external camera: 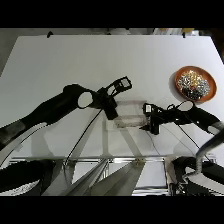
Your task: Fold the box and place the chain.
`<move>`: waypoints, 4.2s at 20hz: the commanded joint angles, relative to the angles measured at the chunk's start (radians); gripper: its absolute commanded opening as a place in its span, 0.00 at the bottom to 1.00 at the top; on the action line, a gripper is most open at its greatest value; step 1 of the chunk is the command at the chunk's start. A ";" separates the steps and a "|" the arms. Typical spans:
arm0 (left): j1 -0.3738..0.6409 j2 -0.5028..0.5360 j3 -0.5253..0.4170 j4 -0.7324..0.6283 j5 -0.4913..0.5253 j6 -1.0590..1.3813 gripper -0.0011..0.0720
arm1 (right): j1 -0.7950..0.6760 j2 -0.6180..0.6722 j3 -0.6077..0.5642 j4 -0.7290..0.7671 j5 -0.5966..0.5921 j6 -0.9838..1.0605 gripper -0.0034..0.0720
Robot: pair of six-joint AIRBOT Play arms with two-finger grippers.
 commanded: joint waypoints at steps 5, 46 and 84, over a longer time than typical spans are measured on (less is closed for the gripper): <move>-0.077 0.009 0.000 0.007 -0.193 0.110 0.02 | 0.000 0.001 0.000 0.000 0.001 0.000 0.65; -0.007 -0.116 -0.146 -0.358 0.103 0.694 0.22 | 0.000 0.001 0.000 0.000 0.001 0.000 0.65; 0.211 0.064 -0.351 -0.303 -0.036 -0.541 0.02 | 0.000 0.001 0.000 0.000 0.002 0.000 0.65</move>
